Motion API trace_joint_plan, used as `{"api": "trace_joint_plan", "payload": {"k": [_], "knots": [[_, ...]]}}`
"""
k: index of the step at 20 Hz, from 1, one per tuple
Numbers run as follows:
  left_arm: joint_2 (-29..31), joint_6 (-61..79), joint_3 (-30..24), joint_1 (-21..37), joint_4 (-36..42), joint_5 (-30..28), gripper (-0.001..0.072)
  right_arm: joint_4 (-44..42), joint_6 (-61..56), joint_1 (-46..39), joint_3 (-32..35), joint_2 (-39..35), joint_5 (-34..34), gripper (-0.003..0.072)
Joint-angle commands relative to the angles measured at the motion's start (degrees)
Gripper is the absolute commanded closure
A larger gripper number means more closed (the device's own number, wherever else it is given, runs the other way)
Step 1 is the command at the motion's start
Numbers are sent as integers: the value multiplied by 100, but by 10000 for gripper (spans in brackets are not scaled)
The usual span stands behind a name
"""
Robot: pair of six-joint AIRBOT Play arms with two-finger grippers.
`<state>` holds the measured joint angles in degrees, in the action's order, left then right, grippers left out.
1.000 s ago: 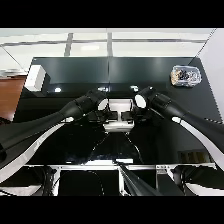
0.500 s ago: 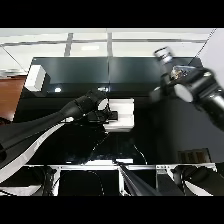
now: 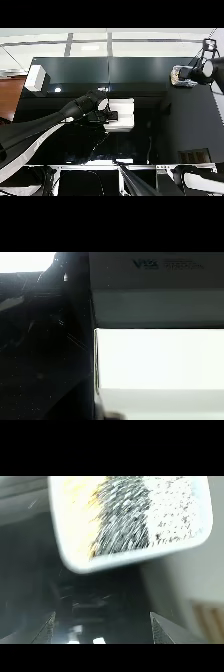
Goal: Fold the box and place the chain.
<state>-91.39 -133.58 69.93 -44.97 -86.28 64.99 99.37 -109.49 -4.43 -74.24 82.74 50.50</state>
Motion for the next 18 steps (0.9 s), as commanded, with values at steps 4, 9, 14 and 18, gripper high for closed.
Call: {"api": "trace_joint_plan", "payload": {"k": [4, 9, 14, 18], "knots": [[2, 7, 4, 0, -4, -22, 688, -1246, 328, -763, -2498, 2337, 890, -8], [2, 7, 4, 0, -2, -13, 688, -1281, 369, -857, -2903, 3036, 680, 97], [2, 7, 4, 0, -4, 2, 688, -1303, 483, -935, -2924, 3191, 713, 536], [2, 7, 4, 0, -4, 0, 688, -1508, 1169, -938, -3545, 3080, 1480, 674]]}}
